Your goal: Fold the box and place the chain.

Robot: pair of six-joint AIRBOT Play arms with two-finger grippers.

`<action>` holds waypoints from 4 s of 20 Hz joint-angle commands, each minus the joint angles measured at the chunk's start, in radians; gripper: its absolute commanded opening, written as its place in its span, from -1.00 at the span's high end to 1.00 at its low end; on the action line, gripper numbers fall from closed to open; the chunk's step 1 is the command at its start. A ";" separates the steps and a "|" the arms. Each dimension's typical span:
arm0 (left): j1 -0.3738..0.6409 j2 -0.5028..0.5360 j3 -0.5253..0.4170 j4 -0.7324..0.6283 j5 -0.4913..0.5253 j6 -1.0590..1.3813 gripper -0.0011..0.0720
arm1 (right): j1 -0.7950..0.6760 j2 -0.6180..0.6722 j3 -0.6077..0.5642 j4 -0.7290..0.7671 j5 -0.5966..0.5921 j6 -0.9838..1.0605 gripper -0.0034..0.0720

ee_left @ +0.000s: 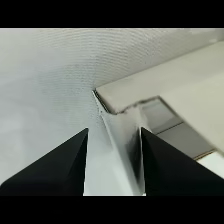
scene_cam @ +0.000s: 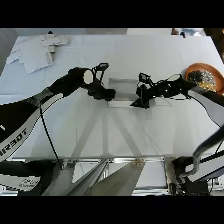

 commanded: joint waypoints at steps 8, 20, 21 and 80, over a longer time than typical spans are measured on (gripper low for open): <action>-0.066 -0.121 0.172 0.151 -0.230 -0.234 0.11 | 0.000 0.000 0.000 0.000 0.001 -0.001 -0.25; -0.069 -0.141 0.173 0.161 -0.217 -0.391 0.23 | 0.000 0.000 0.000 0.000 0.001 0.000 -0.25; -0.072 -0.145 0.173 0.161 -0.218 -0.391 0.24 | 0.000 0.000 0.000 0.000 0.001 0.000 -0.25; 0.356 -0.061 -0.113 -0.756 -0.222 2.119 -0.95 | 0.000 0.000 0.000 0.000 0.001 0.000 -0.25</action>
